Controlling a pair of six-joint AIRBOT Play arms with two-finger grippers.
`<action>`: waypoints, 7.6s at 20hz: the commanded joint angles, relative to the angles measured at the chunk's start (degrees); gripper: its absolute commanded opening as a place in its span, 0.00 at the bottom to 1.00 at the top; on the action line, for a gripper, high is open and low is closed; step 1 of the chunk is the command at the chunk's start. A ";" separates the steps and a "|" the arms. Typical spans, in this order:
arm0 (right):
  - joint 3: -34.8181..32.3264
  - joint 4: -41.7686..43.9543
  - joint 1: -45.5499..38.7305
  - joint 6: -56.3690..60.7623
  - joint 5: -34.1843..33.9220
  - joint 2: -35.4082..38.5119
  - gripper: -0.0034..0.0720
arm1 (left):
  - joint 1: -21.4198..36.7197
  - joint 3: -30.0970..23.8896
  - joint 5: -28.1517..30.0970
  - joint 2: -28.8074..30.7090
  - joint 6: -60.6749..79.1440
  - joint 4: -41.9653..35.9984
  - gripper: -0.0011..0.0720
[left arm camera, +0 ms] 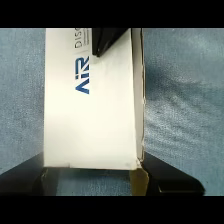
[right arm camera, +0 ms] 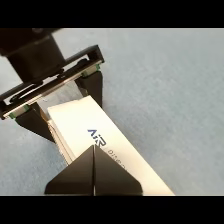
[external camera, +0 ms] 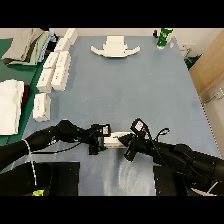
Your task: Fold the box.
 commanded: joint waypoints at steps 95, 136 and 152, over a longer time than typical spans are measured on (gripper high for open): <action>45.31 -51.41 -23.50 63.84 -77.44 -27.43 0.05 | 48.81 1.01 11.50 8.07 -60.59 28.74 0.65; 45.33 -49.48 -23.50 62.14 -75.17 -27.41 0.05 | 50.36 16.09 10.73 -6.19 -60.19 29.03 0.97; 52.13 -40.22 -23.50 57.72 -65.83 -31.08 0.05 | 36.13 37.07 -27.82 5.31 -79.12 36.26 0.04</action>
